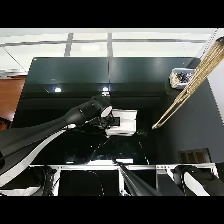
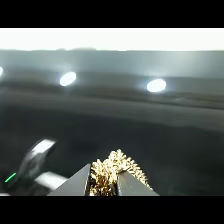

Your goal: Fold the box and place the chain.

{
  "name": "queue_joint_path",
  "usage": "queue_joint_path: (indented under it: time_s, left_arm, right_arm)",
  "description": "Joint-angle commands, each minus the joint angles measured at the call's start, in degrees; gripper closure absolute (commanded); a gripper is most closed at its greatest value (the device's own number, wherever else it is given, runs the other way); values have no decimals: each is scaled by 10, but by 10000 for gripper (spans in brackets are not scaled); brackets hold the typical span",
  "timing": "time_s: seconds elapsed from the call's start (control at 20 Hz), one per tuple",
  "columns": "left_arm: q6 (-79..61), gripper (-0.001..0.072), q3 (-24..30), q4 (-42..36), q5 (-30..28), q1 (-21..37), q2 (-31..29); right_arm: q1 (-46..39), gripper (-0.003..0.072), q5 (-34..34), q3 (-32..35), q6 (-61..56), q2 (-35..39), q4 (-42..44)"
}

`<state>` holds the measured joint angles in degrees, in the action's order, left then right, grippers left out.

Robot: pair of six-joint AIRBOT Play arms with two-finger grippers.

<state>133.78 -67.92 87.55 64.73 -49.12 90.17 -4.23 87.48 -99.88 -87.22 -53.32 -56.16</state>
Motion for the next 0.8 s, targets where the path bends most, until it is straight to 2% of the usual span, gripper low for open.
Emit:
queue_joint_path:
  time_s: [0.0,0.3,0.45,0.75]
  left_arm:
    - [0,682,0,0,0,0,0]
    - [0,682,0,0,0,0,0]
    - [0,682,0,0,0,0,0]
    - [0,682,0,0,0,0,0]
  right_arm:
    - [61,669,36,0,0,17,78]
    - [160,670,0,0,-29,16,90]
    - [173,670,-35,0,-39,8,90]
    - [188,669,-44,0,-40,-31,92]
